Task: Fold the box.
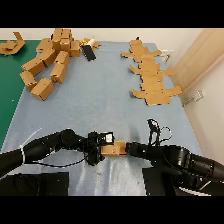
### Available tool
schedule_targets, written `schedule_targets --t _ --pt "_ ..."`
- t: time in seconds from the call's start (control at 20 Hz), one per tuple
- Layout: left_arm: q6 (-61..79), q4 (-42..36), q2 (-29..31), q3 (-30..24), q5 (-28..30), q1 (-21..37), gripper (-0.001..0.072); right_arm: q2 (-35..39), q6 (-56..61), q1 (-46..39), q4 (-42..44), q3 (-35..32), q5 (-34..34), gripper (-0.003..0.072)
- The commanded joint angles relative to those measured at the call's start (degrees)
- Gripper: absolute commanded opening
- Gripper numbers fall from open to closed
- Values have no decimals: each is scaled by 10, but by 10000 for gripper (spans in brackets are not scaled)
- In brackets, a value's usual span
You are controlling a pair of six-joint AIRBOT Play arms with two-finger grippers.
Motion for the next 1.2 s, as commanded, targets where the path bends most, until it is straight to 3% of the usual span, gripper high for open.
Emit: schedule_targets --t 0.0,0.3,0.4,0.45,0.65,0.95,1.15 --pt "2 0 0 0 2 0 720 -6 0 0 -4 0 10 5" --pt "13 0 0 0 2 -1 698 -6 0 0 -4 0 10 5" --pt "13 0 0 0 1 -1 380 -5 0 0 -4 0 10 5" --pt "13 0 0 0 1 -1 358 -5 0 0 -4 0 10 5" --pt "12 0 0 0 1 -1 357 3 0 0 -21 5 -16 5" --pt "-20 4 10 3 5 0 357 84 3 0 -134 69 -266 5" --pt "-158 56 27 8 33 33 358 133 24 0 -160 72 -317 5"
